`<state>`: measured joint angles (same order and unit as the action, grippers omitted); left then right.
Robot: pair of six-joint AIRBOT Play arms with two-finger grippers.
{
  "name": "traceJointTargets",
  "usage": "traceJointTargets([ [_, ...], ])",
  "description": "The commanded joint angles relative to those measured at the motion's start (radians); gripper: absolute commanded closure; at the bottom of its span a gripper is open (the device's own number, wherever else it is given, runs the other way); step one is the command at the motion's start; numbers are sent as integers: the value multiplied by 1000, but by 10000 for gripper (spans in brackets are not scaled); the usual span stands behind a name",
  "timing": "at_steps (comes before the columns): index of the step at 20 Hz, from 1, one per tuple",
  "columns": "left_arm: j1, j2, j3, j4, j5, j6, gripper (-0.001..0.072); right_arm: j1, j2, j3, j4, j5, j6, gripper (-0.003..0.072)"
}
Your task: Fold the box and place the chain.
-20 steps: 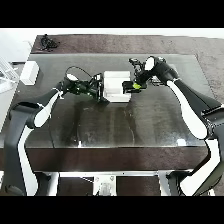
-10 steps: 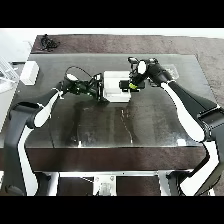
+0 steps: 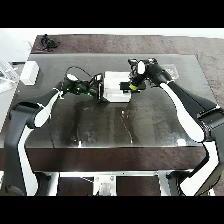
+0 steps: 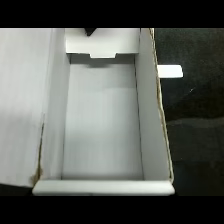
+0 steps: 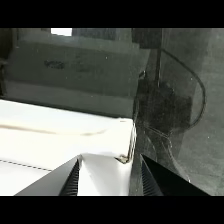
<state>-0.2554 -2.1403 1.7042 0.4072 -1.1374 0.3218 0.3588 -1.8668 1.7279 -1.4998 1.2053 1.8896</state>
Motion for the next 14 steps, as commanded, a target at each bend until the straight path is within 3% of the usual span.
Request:
traceJointTargets([
  [1,1,1,0,0,1,0,381,0,-1,1,-1,18,-1,235],
  [10,1,1,0,0,0,0,381,0,-28,1,-35,19,12,272],
  [11,1,1,0,0,0,0,381,0,-28,1,-60,24,23,315],
  [14,1,1,0,0,1,0,381,1,-30,1,-65,26,26,321],
])
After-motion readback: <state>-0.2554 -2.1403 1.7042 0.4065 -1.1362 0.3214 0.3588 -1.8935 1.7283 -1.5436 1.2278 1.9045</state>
